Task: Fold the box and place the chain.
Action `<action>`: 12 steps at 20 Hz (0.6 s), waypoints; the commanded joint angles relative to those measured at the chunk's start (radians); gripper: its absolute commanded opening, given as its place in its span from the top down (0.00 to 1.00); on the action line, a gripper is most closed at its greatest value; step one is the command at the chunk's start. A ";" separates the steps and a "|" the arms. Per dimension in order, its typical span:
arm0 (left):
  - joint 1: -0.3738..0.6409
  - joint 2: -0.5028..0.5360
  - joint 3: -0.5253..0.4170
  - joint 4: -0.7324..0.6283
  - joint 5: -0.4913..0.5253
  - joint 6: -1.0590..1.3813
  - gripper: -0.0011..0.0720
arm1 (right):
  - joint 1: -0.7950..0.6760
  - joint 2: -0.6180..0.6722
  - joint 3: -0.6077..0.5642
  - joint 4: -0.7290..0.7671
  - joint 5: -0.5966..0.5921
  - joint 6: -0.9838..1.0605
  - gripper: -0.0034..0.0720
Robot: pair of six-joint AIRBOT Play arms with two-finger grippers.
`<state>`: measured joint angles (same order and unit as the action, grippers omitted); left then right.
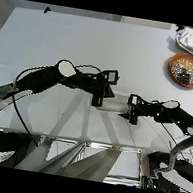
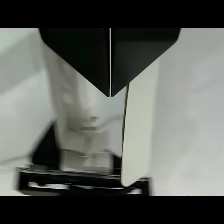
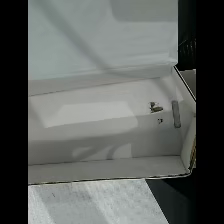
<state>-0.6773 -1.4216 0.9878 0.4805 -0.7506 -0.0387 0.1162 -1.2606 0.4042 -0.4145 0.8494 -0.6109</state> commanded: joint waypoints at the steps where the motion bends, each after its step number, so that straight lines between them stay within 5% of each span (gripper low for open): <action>1: 0.000 -0.047 -0.002 -0.039 0.205 -0.120 0.98 | 0.000 0.001 0.000 0.000 0.000 0.000 0.40; 12: 0.003 -0.158 -0.002 0.005 0.132 -0.250 0.98 | 0.000 0.001 0.000 0.000 0.000 0.000 0.40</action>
<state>-0.6743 -1.5684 0.9867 0.4763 -0.6052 -0.2707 0.1162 -1.2606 0.4042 -0.4137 0.8509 -0.6106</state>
